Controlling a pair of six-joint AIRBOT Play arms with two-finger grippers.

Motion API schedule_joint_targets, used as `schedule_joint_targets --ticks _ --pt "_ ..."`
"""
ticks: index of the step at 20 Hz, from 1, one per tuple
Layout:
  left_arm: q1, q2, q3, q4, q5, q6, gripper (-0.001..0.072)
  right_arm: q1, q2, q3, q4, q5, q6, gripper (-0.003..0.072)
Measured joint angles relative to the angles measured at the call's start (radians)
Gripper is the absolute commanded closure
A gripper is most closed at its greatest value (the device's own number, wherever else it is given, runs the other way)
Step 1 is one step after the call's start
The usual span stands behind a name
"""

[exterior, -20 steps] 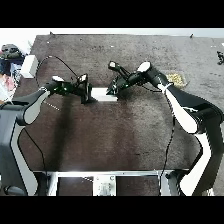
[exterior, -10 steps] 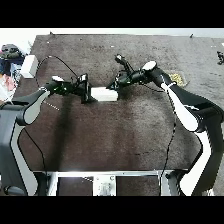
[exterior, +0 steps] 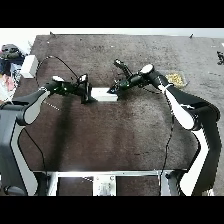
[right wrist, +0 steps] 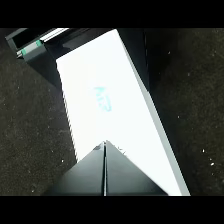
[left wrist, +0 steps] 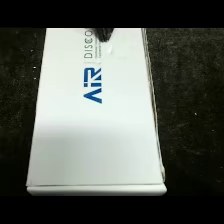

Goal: Fold the box and place the chain.

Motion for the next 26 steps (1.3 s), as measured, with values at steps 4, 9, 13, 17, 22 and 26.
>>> schedule_joint_targets --ticks 4,9,13,17,22,26 --pt "-0.001 0.0 0.0 0.0 0.0 0.0 0.0359 0.001 0.0 -0.001 -0.027 0.001 0.031 0.0679" --pt "-0.001 0.0 0.0 -0.001 -0.001 -0.001 0.0359 0.0 0.046 -0.006 -0.01 0.011 -0.022 0.0681" --pt "0.001 0.0 0.0 -0.002 0.002 -0.004 0.0359 0.002 0.185 -0.023 0.133 0.0 -0.057 0.0681" --pt "0.001 0.0 0.0 -0.002 0.002 0.0 0.0359 -0.013 0.394 -0.148 0.176 -0.071 -0.055 0.0681" --pt "0.001 0.0 0.0 -0.001 0.001 0.0 0.0359 -0.063 0.735 -0.503 0.167 -0.283 -0.013 0.068" --pt "0.001 0.0 0.0 -0.001 0.001 0.0 0.0359 -0.103 1.093 -0.891 0.175 -0.62 0.0 0.0679"
